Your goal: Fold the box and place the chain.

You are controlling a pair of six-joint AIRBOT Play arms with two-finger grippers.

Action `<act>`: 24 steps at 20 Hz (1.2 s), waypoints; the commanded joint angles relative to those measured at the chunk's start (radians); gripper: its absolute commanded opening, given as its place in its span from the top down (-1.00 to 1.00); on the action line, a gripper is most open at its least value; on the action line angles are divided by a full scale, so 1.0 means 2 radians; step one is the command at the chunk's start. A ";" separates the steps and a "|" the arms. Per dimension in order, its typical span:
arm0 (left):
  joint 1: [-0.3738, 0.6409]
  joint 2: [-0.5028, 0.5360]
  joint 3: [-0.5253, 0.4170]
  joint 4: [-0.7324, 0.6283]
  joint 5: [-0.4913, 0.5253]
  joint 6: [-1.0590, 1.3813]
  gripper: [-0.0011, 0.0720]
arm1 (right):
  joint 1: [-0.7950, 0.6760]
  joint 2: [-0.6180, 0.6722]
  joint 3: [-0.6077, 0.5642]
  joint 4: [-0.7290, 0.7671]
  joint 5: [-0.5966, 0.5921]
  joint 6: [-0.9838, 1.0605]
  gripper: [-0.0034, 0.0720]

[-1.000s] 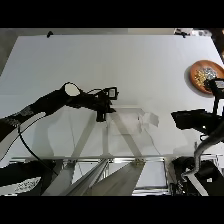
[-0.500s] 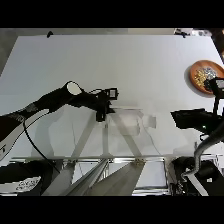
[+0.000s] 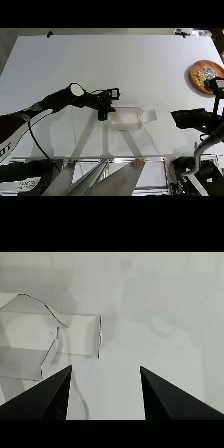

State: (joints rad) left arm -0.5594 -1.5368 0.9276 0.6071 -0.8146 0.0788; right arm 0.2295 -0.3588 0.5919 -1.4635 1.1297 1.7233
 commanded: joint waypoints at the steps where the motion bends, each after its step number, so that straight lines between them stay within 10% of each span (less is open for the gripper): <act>1: -0.008 -0.007 0.000 0.002 0.013 0.003 0.95 | 0.000 0.000 0.001 0.000 0.000 0.000 -0.36; 12: -0.008 -0.006 0.000 0.018 0.052 0.006 0.95 | 0.000 0.000 0.001 -0.001 -0.001 0.000 -0.36; 24: -0.007 -0.006 0.002 0.015 -0.033 0.059 0.96 | 0.000 0.000 0.001 -0.001 -0.008 0.000 -0.36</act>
State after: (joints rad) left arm -0.5743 -1.5497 0.9302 0.6418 -0.8539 0.1772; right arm 0.2295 -0.3588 0.5919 -1.4662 1.1160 1.7229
